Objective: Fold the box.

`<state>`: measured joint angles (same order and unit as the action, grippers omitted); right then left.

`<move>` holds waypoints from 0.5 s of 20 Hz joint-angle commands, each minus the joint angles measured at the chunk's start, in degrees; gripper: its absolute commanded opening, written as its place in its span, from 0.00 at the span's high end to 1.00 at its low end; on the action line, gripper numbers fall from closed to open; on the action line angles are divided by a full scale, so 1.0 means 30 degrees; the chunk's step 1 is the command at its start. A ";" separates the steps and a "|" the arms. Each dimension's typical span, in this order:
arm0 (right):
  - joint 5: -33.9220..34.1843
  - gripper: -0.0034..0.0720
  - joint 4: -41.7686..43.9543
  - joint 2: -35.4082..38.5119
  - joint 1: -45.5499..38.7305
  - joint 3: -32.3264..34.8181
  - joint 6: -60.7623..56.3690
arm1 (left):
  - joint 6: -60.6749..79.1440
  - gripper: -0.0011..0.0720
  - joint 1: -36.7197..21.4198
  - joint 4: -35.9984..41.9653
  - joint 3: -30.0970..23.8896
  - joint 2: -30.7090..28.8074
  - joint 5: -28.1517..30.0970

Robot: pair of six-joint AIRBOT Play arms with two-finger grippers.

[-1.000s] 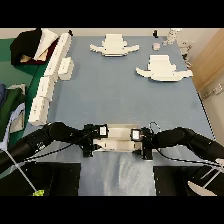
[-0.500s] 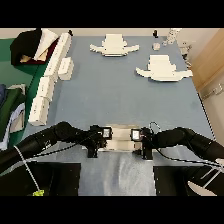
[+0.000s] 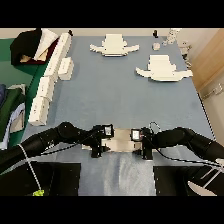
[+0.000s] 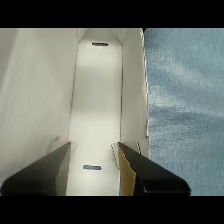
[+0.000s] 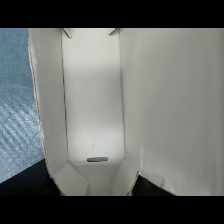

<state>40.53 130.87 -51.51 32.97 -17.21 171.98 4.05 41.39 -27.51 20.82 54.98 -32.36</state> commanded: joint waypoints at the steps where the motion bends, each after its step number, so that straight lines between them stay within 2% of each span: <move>1: 0.0000 0.28 0.0007 0.0015 0.0000 -0.0007 -0.0007 | -0.0306 0.34 0.0015 0.0087 0.0000 0.0036 0.0087; 2: 0.0000 0.28 0.0007 0.0015 0.0000 -0.0007 0.0000 | -0.0306 0.45 0.0015 0.0073 0.0000 0.0029 0.0080; 3: 0.0000 0.28 0.0007 0.0015 0.0000 -0.0015 -0.0007 | -0.0357 0.51 0.0015 -0.0044 0.0007 -0.0015 0.0058; 5: 0.0000 0.28 0.0007 0.0015 0.0000 -0.0007 -0.0007 | -0.0874 0.52 0.0000 -0.0546 0.0007 -0.0124 0.0124; 6: 0.0000 0.28 0.0007 0.0015 0.0000 -0.0015 -0.0007 | -0.2186 0.77 -0.0022 -0.1326 0.0015 -0.0306 0.0138; 7: 0.0000 0.28 0.0007 0.0015 0.0000 -0.0015 -0.0007 | -0.4036 0.97 -0.0022 -0.2994 0.0051 -0.0576 0.0087; 10: 0.0000 0.28 0.0007 0.0015 0.0000 -0.0007 -0.0007 | -1.3318 0.97 -0.0182 -0.7439 0.0204 -0.1705 -0.0444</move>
<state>40.53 130.87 -51.51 32.97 -17.21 171.98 -13.91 41.23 -38.13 21.10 52.23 -32.40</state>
